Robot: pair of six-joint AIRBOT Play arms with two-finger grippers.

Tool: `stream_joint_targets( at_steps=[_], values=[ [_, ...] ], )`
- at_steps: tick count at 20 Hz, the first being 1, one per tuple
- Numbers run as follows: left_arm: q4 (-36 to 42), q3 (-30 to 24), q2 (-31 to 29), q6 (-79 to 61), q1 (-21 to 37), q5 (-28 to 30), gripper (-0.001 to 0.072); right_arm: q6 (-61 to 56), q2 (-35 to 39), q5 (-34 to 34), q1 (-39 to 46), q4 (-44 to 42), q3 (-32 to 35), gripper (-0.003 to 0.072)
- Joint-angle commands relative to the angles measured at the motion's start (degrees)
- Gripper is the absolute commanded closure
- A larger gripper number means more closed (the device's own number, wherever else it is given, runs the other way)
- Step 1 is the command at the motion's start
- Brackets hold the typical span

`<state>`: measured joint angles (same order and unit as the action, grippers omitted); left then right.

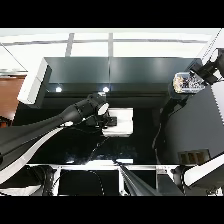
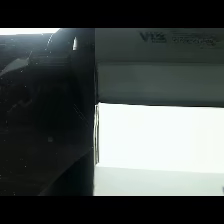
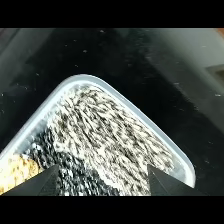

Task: Fold the box and place the chain.

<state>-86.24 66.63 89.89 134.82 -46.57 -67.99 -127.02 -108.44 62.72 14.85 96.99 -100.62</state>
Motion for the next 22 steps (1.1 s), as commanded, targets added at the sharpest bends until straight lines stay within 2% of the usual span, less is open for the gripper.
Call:
stream_joint_targets(
  at_steps=[1, 4, 5, 6, 7, 8, 11, 14, 18, 22],
  values=[
    [0.0, 0.0, 0.0, 0.0, 0.0, -0.2, 0.0682, -2.1, -3.3, -1.1, 0.2, -0.6, -1.6, 0.0104],
    [0.0, 0.0, 0.0, 0.0, 0.0, -0.1, 0.0682, -1.3, -4.8, -1.9, 0.1, -0.8, -1.6, 0.0104],
    [-0.1, 0.0, 0.0, 0.0, 0.0, -0.1, 0.0682, -1.3, -5.0, -2.0, 0.2, -0.8, -1.6, 0.0165],
    [-0.1, 0.0, 0.0, 0.0, 0.0, -0.1, 0.0682, -0.7, -5.0, -2.0, 0.2, -0.8, -1.6, 0.0276],
    [0.0, 0.0, 0.0, 0.0, 0.0, -0.2, 0.0682, 1.0, -4.9, -1.9, 0.2, -1.0, -1.8, 0.0517],
    [-0.1, 0.0, 0.0, 0.0, 0.0, -0.2, 0.0682, 3.8, -4.5, -1.7, 0.1, -1.2, -2.2, 0.0669],
    [0.0, 0.0, 0.0, 0.0, 0.0, -0.2, 0.0682, 11.4, -0.4, -1.5, 0.0, -1.2, -2.3, 0.0668],
    [0.0, 0.0, 0.0, 0.0, 0.0, -0.2, 0.0682, 23.1, 6.8, 1.0, -0.5, -1.4, -2.3, 0.0668],
    [0.0, 0.0, 0.0, 0.0, 0.0, -0.2, 0.0682, 28.2, 17.9, 0.8, -0.5, -2.1, -2.3, 0.0669],
    [0.0, 0.0, 0.0, 0.0, 0.0, -0.2, 0.0682, 35.3, 32.1, 0.0, -2.0, -11.3, -2.3, 0.0670]
  ],
)
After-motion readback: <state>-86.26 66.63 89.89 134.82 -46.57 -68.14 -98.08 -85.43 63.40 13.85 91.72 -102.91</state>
